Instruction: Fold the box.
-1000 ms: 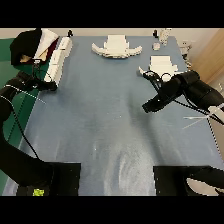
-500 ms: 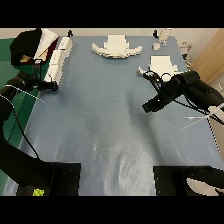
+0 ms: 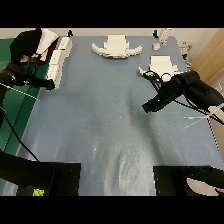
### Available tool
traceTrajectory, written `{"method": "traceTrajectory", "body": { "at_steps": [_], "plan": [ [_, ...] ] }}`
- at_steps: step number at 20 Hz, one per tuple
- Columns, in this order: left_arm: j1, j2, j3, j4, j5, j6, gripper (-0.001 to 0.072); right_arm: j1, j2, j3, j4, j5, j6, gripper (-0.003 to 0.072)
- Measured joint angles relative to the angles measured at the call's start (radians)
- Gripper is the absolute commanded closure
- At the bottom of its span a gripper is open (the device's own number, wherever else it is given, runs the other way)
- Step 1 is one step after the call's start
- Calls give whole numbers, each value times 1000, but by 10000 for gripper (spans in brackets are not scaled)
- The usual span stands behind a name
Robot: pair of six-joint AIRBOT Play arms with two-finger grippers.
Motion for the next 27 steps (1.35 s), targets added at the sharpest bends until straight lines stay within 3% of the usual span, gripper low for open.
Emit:
{"method": "traceTrajectory", "body": {
  "at_steps": [1, 2, 3, 8, 13, 17, 21, 27],
  "plan": [
    [0, 26, 0, 13, -56, -13, 124, 0, 0, 0, 0, 0, 0, 683],
    [0, 50, 0, 19, -113, -31, 464, 0, 0, 0, 0, 0, 0, 682],
    [0, 76, 0, 24, -174, -47, 697, 0, 0, 0, 0, 0, 0, 683],
    [-12, 183, -1, -9, -417, -110, 701, 0, 0, 0, 0, 0, 0, 682],
    [-151, 330, -76, -52, -494, -180, 700, 0, 0, 0, 0, 0, 0, 682],
    [-367, 417, -227, -62, -466, -249, 699, 0, 0, 0, 0, 0, 0, 682],
    [-586, 443, -362, -65, -328, -313, 695, 0, 0, 0, 0, 0, 0, 682],
    [-722, 452, -422, -65, -198, -342, 695, 0, 0, 0, 0, 0, 0, 682]
  ]
}}
